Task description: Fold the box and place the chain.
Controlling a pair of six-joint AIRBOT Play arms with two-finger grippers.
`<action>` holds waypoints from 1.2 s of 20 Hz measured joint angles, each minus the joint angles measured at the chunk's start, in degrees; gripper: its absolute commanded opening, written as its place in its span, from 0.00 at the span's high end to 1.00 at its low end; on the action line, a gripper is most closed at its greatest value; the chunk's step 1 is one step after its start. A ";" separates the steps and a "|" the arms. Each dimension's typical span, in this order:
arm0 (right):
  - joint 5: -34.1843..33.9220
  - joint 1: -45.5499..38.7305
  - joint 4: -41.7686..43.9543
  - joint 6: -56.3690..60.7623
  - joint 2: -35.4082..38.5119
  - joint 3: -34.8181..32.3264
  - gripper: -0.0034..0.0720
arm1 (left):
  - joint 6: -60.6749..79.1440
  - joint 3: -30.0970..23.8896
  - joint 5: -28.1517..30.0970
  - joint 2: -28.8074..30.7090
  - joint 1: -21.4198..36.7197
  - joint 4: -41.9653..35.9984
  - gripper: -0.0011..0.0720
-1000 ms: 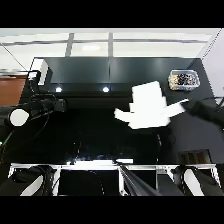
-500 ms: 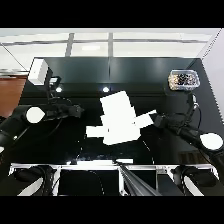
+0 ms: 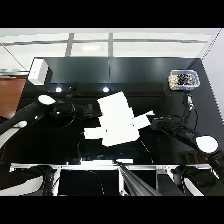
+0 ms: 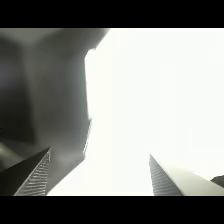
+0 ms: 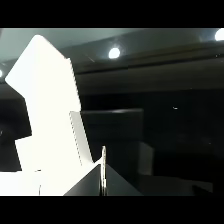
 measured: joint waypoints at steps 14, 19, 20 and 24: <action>1.29 0.20 -0.76 0.00 0.00 0.00 0.93 | 20.57 19.76 -29.07 -21.97 -2.36 1.55 0.54; 1.66 0.20 -0.76 0.07 0.00 0.00 0.93 | 23.74 21.77 -30.82 -22.88 -3.28 5.03 0.53; 1.77 0.20 -0.76 0.07 0.00 0.00 0.93 | 23.98 21.90 -30.47 -22.95 -3.74 6.29 0.53; 1.90 0.20 -0.76 0.09 0.00 0.00 0.93 | 24.55 22.21 -28.79 -23.02 -6.29 10.40 0.54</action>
